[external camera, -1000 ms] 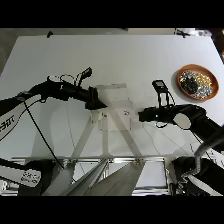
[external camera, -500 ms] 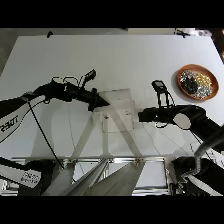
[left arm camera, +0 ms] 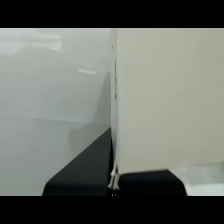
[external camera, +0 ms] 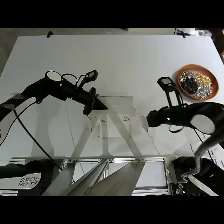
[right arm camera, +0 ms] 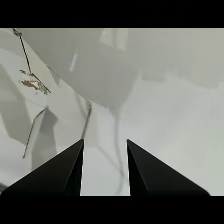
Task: Fold the box and place the chain.
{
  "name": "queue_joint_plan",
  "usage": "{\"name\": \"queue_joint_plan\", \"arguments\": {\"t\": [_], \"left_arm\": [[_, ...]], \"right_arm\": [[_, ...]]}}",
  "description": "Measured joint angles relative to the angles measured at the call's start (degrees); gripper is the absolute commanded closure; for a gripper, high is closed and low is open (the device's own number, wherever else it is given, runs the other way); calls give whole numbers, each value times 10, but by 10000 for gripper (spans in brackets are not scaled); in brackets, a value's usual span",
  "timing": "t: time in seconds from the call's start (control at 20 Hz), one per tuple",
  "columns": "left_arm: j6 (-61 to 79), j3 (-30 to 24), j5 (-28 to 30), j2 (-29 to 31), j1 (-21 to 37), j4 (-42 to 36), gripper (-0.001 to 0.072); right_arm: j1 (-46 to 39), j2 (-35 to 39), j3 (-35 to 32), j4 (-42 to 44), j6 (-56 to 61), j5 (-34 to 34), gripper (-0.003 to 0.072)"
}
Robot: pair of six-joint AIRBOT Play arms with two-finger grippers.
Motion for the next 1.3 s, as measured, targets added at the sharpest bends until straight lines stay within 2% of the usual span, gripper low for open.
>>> {"name": "queue_joint_plan", "arguments": {"t": [0.15, 0.3, 0.45, 0.85, 1.15, 1.3], "left_arm": [[-14, -26, 9, 29, -46, 0, 712], [-4, -72, 63, 43, -95, -10, 710], [37, -111, 122, 48, -119, -37, 706], [134, -136, 233, 33, -132, -83, 705], [217, -138, 244, 2, -132, -173, 705], [240, -138, 244, -5, -132, -194, 704]], "right_arm": [[0, 75, 6, -27, -4, 79, 382], [0, 135, 8, -49, -6, 135, 383], [0, 171, 9, -61, -6, 160, 384], [0, 188, -3, -71, -7, 131, 386], [0, 186, -25, -72, -7, 113, 387], [0, 186, -33, -72, -7, 96, 387]]}}
